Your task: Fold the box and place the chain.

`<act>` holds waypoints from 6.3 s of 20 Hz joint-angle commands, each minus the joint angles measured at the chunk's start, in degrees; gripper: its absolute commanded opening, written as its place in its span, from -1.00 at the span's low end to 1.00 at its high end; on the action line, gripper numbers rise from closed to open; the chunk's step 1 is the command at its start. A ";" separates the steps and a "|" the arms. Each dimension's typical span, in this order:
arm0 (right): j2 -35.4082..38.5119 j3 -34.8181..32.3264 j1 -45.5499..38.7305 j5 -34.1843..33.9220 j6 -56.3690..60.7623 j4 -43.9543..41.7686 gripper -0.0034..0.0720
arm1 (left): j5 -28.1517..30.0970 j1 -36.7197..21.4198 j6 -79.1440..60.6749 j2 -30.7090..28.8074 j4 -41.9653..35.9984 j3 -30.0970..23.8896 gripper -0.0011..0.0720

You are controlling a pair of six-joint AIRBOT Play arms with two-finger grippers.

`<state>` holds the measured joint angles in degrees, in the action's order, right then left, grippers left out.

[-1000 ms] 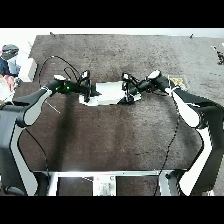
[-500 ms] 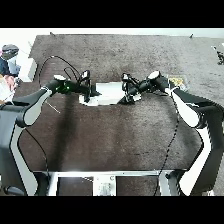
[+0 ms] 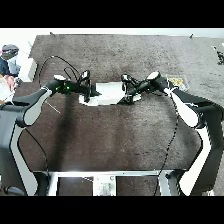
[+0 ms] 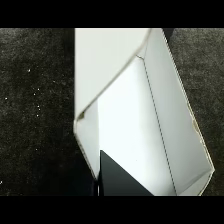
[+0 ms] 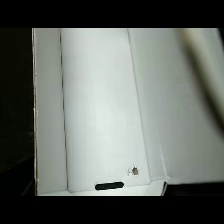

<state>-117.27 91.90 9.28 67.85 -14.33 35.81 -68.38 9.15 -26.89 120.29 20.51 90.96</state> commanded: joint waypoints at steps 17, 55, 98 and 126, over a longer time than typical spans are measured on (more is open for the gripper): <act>-0.24 -0.02 0.04 0.26 0.20 -0.04 0.03 | 0.02 -0.02 0.00 0.04 0.00 0.00 -0.94; -0.24 -0.02 0.04 0.24 0.20 -0.04 0.03 | -12.50 2.19 22.88 0.09 7.48 17.18 -0.95; -0.24 -0.02 0.04 0.24 0.20 -0.04 0.03 | -11.41 1.16 25.07 -9.38 30.12 8.26 0.47; -0.24 0.00 0.04 0.26 0.20 -0.04 0.03 | -2.16 6.23 26.86 -8.00 32.63 3.02 -0.35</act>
<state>-117.49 91.90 9.30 68.10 -14.13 35.79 -70.41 15.33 0.03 111.87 53.58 94.00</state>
